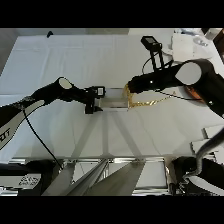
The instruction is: Fold the box and place the chain.
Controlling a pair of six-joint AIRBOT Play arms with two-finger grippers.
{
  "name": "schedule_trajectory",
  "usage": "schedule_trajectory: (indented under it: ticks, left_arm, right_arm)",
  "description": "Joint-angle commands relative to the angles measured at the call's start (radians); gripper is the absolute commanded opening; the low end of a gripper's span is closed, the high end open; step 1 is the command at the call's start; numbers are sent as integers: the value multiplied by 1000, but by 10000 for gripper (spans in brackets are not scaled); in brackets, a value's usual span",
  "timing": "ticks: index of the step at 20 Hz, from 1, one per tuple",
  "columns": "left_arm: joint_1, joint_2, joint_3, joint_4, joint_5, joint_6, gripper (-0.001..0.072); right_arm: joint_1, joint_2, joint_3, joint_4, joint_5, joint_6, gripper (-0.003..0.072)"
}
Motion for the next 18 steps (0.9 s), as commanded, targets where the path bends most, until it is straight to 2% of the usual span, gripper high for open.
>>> schedule_trajectory:
  ticks: [1,13,18]
  left_arm:
    - [0,0,0,0,0,0,276]
    - [0,0,0,0,0,0,276]
    - [0,0,0,0,0,0,276]
  right_arm:
    - [5,-68,1,12,-14,19,10]
    - [11,-183,1,10,40,14,10]
    - [88,-226,1,6,-3,-8,14]
